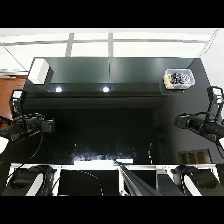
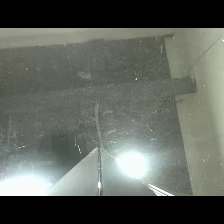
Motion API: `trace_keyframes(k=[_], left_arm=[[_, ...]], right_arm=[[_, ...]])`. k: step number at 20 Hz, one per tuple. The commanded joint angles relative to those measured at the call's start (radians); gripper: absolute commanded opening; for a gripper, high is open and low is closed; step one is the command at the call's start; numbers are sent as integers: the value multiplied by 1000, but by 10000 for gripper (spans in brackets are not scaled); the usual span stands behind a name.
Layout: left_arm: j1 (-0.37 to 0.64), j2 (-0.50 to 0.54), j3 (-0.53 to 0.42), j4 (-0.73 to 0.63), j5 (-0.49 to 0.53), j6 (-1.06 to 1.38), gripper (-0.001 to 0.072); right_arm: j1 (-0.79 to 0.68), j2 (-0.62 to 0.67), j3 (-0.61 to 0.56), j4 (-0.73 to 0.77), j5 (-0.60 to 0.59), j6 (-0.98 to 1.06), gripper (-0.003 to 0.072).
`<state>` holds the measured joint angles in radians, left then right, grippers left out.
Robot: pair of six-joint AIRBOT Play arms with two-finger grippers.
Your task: Fold the box and place the chain.
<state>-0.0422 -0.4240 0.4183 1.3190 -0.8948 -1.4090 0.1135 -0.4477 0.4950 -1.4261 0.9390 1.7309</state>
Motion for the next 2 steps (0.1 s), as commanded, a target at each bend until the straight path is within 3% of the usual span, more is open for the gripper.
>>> trace_keyframes(k=[1,2], left_arm=[[0,2,-2,0,2,2,32],[0,2,-2,0,2,2,32]], right_arm=[[1,0,-1,0,0,1,12],[1,0,-1,0,0,0,12]])
